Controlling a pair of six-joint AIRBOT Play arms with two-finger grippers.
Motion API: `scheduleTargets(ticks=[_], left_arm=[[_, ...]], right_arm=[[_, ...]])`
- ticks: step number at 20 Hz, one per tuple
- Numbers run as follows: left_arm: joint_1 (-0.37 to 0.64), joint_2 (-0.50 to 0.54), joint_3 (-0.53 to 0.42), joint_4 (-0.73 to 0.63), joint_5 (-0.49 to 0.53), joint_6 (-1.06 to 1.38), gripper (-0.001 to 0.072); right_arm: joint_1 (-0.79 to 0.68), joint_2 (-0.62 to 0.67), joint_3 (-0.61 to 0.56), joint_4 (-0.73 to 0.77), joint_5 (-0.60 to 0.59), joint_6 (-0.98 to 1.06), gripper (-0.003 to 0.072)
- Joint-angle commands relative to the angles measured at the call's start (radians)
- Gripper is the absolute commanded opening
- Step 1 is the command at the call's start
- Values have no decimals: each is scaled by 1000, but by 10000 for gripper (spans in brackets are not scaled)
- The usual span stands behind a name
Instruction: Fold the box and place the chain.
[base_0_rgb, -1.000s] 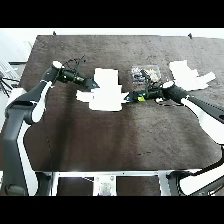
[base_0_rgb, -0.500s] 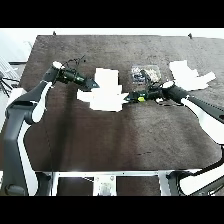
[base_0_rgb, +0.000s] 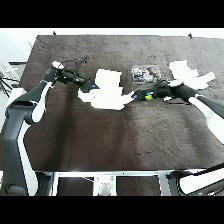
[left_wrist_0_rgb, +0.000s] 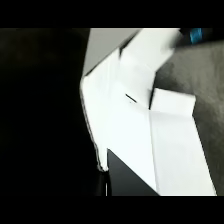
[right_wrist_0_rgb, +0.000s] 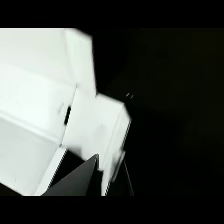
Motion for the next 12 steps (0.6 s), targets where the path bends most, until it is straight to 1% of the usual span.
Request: scheduleTargets(ticks=[1, 4, 5, 7, 10, 11, 12], left_arm=[[0, 1, 0, -64, -88, 213, 15], [0, 3, -17, -86, -96, 313, 16], [0, 10, -40, -107, -93, 355, 15], [0, 45, -121, -125, -48, 448, 16], [0, 134, -290, -169, 91, 623, 15], [0, 149, -330, -185, 118, 672, 15], [0, 152, -348, -190, 128, 689, 15]], right_arm=[[-126, 65, 0, 85, 12, -37, 196], [-148, 82, 0, 92, 54, -37, 197], [-144, 82, -1, 92, 54, -37, 203], [-137, 82, -1, 93, 53, -45, 203], [-117, 82, -1, 95, 52, -58, 203], [-111, 82, -1, 96, 51, -68, 203], [-104, 82, -1, 96, 44, -71, 203]])
